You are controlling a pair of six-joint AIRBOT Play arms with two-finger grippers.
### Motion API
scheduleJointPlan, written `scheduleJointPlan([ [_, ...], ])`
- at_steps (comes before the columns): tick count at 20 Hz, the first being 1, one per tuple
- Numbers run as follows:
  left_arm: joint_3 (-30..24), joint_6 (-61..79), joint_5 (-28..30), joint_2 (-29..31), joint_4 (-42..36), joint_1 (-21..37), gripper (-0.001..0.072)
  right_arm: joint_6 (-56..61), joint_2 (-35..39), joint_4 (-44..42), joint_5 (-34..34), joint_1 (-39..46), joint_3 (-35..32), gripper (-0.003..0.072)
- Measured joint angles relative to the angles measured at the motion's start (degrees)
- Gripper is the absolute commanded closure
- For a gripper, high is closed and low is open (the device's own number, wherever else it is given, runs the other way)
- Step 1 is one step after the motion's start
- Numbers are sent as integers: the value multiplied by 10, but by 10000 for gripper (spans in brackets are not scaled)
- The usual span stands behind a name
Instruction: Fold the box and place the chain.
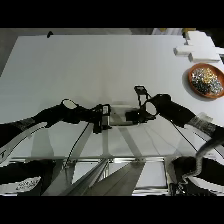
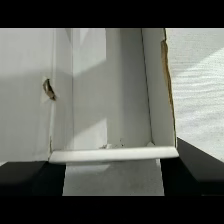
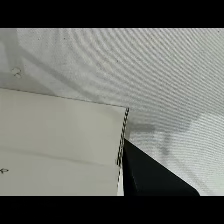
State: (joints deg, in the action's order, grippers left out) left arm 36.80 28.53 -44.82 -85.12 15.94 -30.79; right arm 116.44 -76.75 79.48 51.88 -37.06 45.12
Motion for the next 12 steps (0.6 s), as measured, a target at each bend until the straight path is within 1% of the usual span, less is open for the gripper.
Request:
scheduleJointPlan([
  [1,0,0,0,0,0,0,574,4,-4,3,3,0,0,592],
  [2,0,0,0,0,0,0,574,6,-9,4,0,0,0,664],
  [6,0,0,0,0,-1,0,574,23,-14,16,8,0,1,663],
  [7,0,0,0,0,0,0,574,26,-15,19,9,0,2,566],
  [8,0,0,0,0,0,0,574,25,-16,20,9,0,2,484],
  [12,0,0,0,0,0,0,574,30,-18,29,16,-1,11,484],
])
